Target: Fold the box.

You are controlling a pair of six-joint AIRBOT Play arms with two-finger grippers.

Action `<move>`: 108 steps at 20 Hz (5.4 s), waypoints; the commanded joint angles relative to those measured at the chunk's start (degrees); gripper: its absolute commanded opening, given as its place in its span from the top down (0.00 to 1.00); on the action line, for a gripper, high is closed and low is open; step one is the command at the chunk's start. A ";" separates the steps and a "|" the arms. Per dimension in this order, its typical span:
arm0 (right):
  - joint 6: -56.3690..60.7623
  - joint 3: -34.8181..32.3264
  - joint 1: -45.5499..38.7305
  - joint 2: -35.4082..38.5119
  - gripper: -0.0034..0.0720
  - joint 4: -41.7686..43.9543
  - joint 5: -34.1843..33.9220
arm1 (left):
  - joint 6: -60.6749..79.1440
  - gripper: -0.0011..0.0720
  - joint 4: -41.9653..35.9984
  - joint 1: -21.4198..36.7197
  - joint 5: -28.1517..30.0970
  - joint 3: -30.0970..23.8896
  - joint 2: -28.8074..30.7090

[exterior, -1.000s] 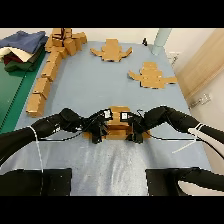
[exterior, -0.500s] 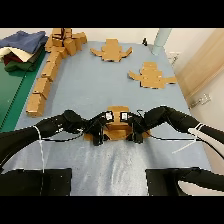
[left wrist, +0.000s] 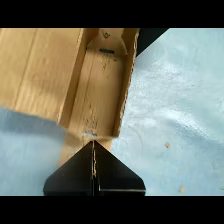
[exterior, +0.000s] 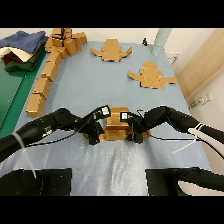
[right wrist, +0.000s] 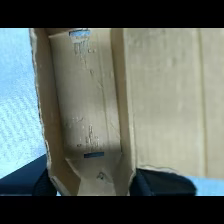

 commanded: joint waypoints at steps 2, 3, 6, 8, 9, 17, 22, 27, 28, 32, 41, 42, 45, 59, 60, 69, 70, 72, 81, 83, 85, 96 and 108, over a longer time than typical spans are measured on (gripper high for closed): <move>-0.02 0.00 0.04 -0.04 0.21 0.00 0.00 | -45.62 0.97 28.72 1.09 -5.68 -0.31 12.00; -0.02 0.00 0.04 -0.04 0.21 -0.02 0.02 | -56.94 0.97 34.16 2.69 -7.45 -0.57 13.40; -0.02 0.00 0.04 -0.04 0.21 -0.02 0.00 | -72.50 0.97 35.54 9.73 -13.20 -2.29 13.99; -0.02 0.00 0.04 -0.04 0.21 0.00 0.00 | -72.22 0.97 28.17 12.39 -10.54 -5.44 13.97; -0.02 0.00 0.04 -0.04 0.21 -0.02 0.02 | -72.50 0.97 25.44 13.00 -8.41 -7.52 13.86; -0.02 0.00 0.04 -0.04 0.21 -0.02 0.00 | -57.33 0.97 -2.67 10.78 2.73 -12.72 4.72; -0.02 0.00 0.04 -0.04 0.21 -0.02 0.00 | -55.82 0.97 -8.94 5.95 7.58 -12.66 4.39; -0.02 0.00 0.04 -0.04 0.21 -0.02 0.00 | -55.82 0.97 -10.54 0.09 9.60 -11.63 4.39; -0.02 0.00 0.04 -0.04 0.21 -0.02 0.00 | -55.63 0.97 -10.40 -0.37 9.31 -10.58 4.39; -0.02 0.00 0.04 -0.04 0.21 -0.02 0.02 | -55.41 0.97 -10.38 0.90 8.76 -8.11 4.37; -0.02 0.00 0.04 -0.04 0.21 -0.02 0.00 | -54.58 0.44 -10.73 3.63 6.47 -8.09 4.26; -0.02 0.00 0.04 -0.04 0.21 -0.02 0.00 | -54.55 0.44 -11.08 3.63 6.21 -8.09 4.26; -0.02 0.00 0.04 -0.04 0.21 -0.02 0.00 | -54.53 0.44 -12.44 3.63 5.95 -8.07 4.28; -0.02 0.00 0.04 -0.04 0.21 -0.04 0.00 | -51.54 0.24 -16.13 2.60 3.48 -6.40 2.32; -0.02 0.00 0.04 -0.04 0.21 -0.02 0.00 | -51.54 0.23 -16.48 2.34 3.50 -6.40 1.46; -0.02 0.00 0.04 -0.04 0.21 -0.09 0.00 | -51.78 0.24 -17.05 1.55 5.77 -6.03 -0.37; -0.02 0.00 0.04 -0.04 0.21 -0.17 0.02 | -54.23 0.24 -14.67 0.63 5.99 -5.38 -0.37; -0.02 0.00 0.04 -0.04 0.21 -0.17 0.00 | -65.59 0.24 -3.98 -1.77 7.89 -3.13 -0.39; -0.02 0.00 0.04 -0.04 0.21 -0.17 0.02 | -101.44 0.24 34.75 -13.16 -4.96 14.95 -13.16; -0.02 0.00 0.04 -0.04 0.21 -0.17 0.00 | -104.72 0.24 37.79 -13.57 -8.72 18.10 -15.78; -0.02 0.00 0.04 -0.04 0.21 -0.17 0.02 | -106.22 0.24 38.34 -13.66 -10.34 20.76 -17.42; -0.02 0.00 0.04 -0.04 0.21 -0.17 0.00 | -113.98 0.25 46.21 -18.58 -25.24 33.77 -27.71; -0.02 0.00 0.04 -0.04 0.21 -0.17 0.00 | -116.08 0.28 45.59 -18.62 -25.81 33.70 -29.75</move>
